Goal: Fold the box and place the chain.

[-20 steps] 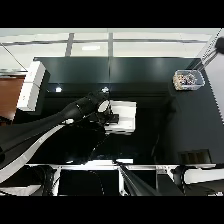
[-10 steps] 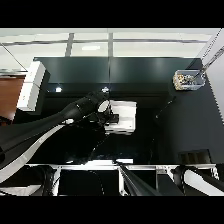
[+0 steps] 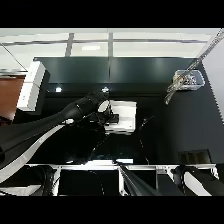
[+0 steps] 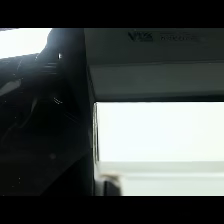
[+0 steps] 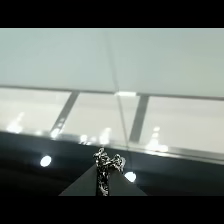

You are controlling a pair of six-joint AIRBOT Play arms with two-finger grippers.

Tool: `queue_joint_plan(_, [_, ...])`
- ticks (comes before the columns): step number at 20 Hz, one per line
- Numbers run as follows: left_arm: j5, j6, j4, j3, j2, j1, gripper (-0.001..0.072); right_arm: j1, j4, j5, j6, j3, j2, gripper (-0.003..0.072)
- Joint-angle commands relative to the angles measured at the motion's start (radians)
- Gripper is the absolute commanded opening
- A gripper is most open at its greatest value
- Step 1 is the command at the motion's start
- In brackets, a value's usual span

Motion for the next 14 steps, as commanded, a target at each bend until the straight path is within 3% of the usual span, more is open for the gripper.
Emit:
queue_joint_plan(1, [0.009, 0.000, 0.000, 0.000, -0.001, 0.000, 0.0031, 0.088, 0.006, 0.076, 0.000, -0.035, 0.034, 0.0011])
queue_joint_plan(5, [0.015, 0.000, 0.000, 0.000, -0.001, 0.000, 0.0031, 0.152, 0.036, 0.194, -0.001, -0.071, 0.034, 0.0011])
queue_joint_plan(7, [0.015, 0.000, 0.000, 0.000, -0.001, 0.000, 0.0030, 0.203, 0.101, 0.238, -0.011, -0.150, 0.033, 0.0011])
queue_joint_plan(14, [0.015, 0.000, 0.000, 0.000, -0.001, 0.000, 0.0030, 0.363, 0.254, 0.108, -0.047, -0.500, 0.031, 0.0011])
